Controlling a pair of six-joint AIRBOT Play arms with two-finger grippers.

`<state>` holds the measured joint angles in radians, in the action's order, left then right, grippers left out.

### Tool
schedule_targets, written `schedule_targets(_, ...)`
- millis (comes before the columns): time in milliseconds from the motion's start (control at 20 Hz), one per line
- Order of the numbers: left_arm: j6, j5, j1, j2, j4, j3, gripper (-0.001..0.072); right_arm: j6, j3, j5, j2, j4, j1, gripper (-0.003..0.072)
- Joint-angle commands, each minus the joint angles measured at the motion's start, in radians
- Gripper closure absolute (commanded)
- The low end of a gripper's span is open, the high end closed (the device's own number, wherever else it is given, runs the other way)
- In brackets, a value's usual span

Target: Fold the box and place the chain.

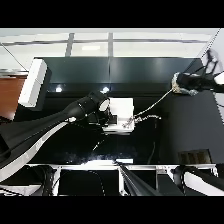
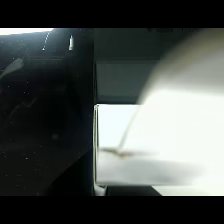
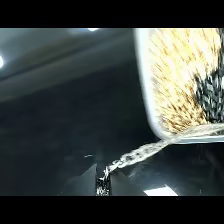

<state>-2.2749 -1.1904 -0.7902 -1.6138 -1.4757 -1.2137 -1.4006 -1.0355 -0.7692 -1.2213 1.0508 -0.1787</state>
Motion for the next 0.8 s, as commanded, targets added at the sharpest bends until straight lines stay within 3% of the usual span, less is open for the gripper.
schedule_targets(0,0.000,0.000,0.000,0.000,0.000,0.000,0.0676,0.048,-0.051,-0.161,0.246,-0.006,0.004,0.0664)
schedule_targets(250,0.000,0.000,0.000,0.000,0.000,0.000,0.0676,0.048,-0.133,-0.234,0.494,-0.042,0.056,0.0665)
schedule_targets(600,0.000,-0.015,0.000,0.000,0.000,0.000,0.0676,0.109,-0.348,-0.253,0.531,-0.237,0.124,0.0665)
schedule_targets(750,0.000,-0.016,0.000,0.000,0.000,0.000,0.0676,0.119,-0.363,-0.301,0.530,-0.333,0.159,0.0665)
